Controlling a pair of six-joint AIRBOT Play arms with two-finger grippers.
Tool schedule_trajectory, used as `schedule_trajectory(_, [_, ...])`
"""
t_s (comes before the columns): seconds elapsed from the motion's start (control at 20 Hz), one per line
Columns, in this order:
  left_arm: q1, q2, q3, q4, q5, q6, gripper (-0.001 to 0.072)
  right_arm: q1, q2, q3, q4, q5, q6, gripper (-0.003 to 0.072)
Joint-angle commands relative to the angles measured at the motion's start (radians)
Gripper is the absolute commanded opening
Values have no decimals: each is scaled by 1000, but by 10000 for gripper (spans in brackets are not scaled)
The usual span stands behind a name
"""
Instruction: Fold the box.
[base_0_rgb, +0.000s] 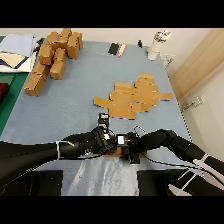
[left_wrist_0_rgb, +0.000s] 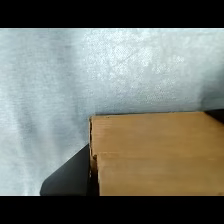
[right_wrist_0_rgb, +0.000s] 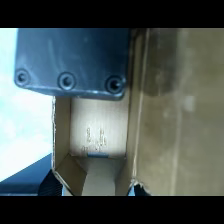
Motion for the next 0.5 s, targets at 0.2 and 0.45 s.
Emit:
schedule_trajectory(0.2, [-6,0,8,-38,42,-4,14,1,0,0,2,2,-1,502])
schedule_trajectory(0.45, [-6,30,9,-71,34,13,433,1,0,0,2,2,-1,502])
